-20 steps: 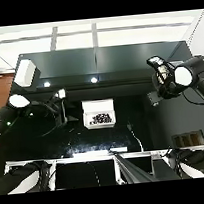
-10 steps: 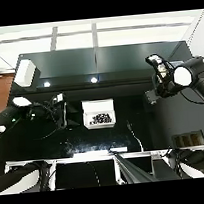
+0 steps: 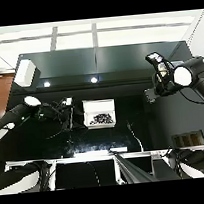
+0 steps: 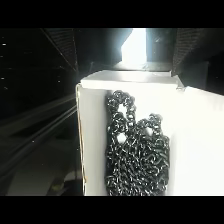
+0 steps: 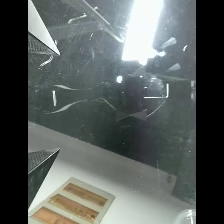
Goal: Fold the box and place the chain.
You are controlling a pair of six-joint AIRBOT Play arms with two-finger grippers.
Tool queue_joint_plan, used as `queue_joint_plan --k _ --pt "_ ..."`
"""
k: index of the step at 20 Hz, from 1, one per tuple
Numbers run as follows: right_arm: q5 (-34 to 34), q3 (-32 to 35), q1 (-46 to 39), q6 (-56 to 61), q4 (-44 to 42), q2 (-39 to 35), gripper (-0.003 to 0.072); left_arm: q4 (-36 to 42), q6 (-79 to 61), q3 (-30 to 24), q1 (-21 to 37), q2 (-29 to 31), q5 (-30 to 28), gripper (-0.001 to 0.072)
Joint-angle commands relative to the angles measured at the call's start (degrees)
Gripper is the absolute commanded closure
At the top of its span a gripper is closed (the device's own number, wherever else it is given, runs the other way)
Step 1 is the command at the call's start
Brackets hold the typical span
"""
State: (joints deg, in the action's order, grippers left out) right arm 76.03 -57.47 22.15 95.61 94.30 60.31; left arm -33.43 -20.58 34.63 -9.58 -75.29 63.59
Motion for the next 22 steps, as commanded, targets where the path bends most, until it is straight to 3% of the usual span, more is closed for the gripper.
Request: queue_joint_plan --k 1,14,22 --pt "-0.4 0.0 0.0 0.0 0.0 0.0 -0.0022 -0.7 1.6 0.3 -1.1 -0.3 -1.7 0.0003" --pt "-0.3 0.0 0.0 0.0 -1.8 0.0 -0.0022 -1.9 1.5 1.3 -2.6 -1.0 -0.6 0.0004" --pt "-0.3 0.0 0.0 0.0 -2.2 0.0 -0.0022 -1.7 3.1 1.5 -3.8 -1.4 -3.1 0.0003"
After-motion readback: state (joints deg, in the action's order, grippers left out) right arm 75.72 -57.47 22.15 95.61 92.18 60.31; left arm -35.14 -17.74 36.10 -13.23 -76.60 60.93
